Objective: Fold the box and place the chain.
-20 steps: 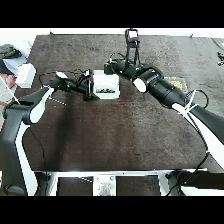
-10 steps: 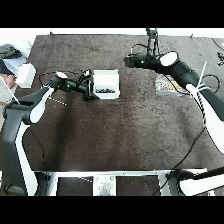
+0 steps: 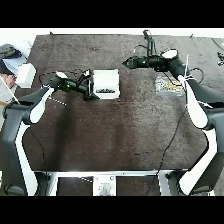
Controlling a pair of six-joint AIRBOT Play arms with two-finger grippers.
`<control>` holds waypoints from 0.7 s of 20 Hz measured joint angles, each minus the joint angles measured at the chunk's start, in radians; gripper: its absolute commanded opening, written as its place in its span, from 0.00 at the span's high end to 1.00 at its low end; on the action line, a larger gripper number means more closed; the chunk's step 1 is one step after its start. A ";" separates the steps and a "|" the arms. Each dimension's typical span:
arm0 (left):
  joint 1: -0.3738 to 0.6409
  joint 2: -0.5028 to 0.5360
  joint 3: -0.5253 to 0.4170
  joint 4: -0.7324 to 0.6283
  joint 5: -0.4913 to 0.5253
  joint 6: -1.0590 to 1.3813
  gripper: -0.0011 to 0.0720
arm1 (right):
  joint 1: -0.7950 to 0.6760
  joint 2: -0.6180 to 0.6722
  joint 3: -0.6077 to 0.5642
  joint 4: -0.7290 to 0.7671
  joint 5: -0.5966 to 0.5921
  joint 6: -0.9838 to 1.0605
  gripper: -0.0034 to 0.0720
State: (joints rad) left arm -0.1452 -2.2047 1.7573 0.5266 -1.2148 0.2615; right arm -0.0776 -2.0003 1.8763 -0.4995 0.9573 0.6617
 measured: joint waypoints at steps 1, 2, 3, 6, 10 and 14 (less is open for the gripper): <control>0.000 0.000 0.000 0.000 0.000 0.000 0.68 | -0.002 -0.016 0.017 -0.001 0.027 -0.010 0.73; 0.000 0.000 0.000 0.000 0.000 0.000 0.68 | -0.003 -0.026 0.028 0.003 0.048 -0.023 0.73; 0.000 0.000 0.000 0.000 0.000 0.000 0.68 | 0.000 -0.034 0.037 0.003 0.069 -0.036 0.73; 0.000 0.000 0.000 0.000 0.000 0.000 0.68 | 0.018 -0.048 0.050 -0.013 0.144 -0.070 0.73; 0.000 0.000 0.000 0.000 0.000 0.000 0.68 | 0.043 -0.054 0.056 -0.030 0.234 -0.129 0.66; 0.000 0.000 0.000 0.000 0.000 0.000 0.68 | 0.056 -0.051 0.059 -0.032 0.308 -0.183 0.66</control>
